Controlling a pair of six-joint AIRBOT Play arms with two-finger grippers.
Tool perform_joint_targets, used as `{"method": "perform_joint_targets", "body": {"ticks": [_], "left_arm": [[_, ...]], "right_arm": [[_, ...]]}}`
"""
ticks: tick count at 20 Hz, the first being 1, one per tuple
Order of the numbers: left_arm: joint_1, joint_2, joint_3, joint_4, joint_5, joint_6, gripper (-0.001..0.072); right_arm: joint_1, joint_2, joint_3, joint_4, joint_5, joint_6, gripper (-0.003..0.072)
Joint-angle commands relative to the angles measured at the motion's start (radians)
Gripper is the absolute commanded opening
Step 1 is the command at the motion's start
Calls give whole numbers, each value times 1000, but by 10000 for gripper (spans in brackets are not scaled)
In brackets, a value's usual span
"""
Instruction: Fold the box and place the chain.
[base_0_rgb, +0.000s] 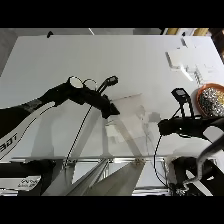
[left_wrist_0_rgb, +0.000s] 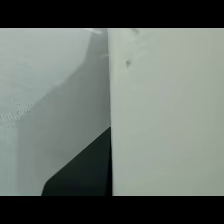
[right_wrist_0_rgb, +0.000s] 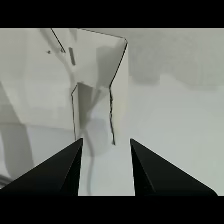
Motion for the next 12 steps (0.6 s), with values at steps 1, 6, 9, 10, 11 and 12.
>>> {"method": "perform_joint_targets", "body": {"ticks": [1, 6, 9, 10, 11, 12], "left_arm": [[-37, 122, -1, 140, 21, -24, -4], [-132, 254, -111, 137, 68, 77, -3], [-134, 246, -201, 28, 170, 206, -1], [-139, 233, -203, 48, 185, 242, -1], [-144, 218, -203, 74, 204, 281, 2], [-146, 206, -203, 98, 215, 297, 3]], "right_arm": [[1, 2, 101, -4, 144, -72, 349], [1, 48, 163, 2, 237, -117, 347], [1, 76, 163, 5, 223, -118, 342], [1, 77, 163, 5, 219, -124, 342], [1, 75, 162, 5, 213, -136, 342], [1, 74, 162, 4, 200, -139, 342]]}}
